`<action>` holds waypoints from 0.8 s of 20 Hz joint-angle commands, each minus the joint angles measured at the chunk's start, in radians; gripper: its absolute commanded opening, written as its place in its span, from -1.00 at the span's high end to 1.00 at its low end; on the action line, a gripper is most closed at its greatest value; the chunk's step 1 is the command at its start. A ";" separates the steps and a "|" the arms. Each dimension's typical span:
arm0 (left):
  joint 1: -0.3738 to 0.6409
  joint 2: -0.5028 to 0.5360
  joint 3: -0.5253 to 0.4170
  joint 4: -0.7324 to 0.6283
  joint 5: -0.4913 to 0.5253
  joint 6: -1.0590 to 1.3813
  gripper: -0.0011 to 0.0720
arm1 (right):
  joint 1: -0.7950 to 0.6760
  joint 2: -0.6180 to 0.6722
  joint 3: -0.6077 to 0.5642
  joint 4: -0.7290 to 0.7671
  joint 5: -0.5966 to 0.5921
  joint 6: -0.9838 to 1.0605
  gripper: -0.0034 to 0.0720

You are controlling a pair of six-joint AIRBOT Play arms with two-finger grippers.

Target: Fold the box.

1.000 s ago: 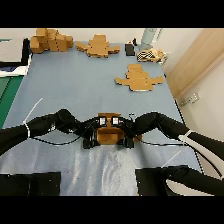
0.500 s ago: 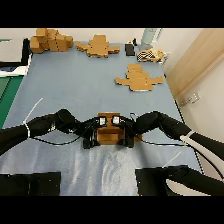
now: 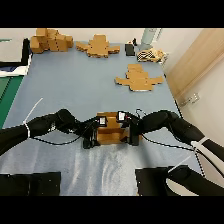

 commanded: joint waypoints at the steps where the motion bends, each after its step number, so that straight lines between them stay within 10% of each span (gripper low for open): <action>1: 0.001 0.000 0.000 0.000 0.000 -0.003 -0.42 | -0.001 0.051 0.000 -0.023 -0.118 0.015 -0.97; 16: 0.001 0.000 0.000 0.000 0.000 -0.003 -0.42 | -0.001 0.136 0.023 0.008 -0.395 0.588 -0.97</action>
